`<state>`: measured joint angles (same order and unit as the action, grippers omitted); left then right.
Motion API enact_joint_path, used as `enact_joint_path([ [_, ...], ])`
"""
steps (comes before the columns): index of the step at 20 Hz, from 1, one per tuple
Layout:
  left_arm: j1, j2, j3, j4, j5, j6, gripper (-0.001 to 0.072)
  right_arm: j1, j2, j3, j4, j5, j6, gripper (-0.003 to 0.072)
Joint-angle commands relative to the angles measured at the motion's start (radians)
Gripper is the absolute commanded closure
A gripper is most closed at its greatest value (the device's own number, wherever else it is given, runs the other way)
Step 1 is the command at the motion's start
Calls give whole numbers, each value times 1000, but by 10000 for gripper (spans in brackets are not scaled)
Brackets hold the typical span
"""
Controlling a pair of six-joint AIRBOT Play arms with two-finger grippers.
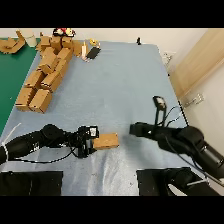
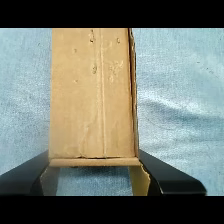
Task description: Fold the box.
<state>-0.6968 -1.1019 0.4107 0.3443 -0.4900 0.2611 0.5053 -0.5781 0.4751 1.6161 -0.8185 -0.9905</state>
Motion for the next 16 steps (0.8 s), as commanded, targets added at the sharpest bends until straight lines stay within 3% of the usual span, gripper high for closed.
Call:
enact_joint_path([
  [1,0,0,1,0,0,0,112,-155,-112,89,-98,-294,33,685],
  [3,0,0,1,-7,-3,0,112,-175,-219,105,-94,-353,19,684],
  [7,0,0,1,-7,-42,0,112,-175,-352,105,20,-264,21,684],
  [11,0,0,1,-7,-83,0,112,-175,-374,105,95,-164,21,684],
  [16,0,0,1,-7,-86,0,112,-175,-374,105,94,-161,21,684],
])
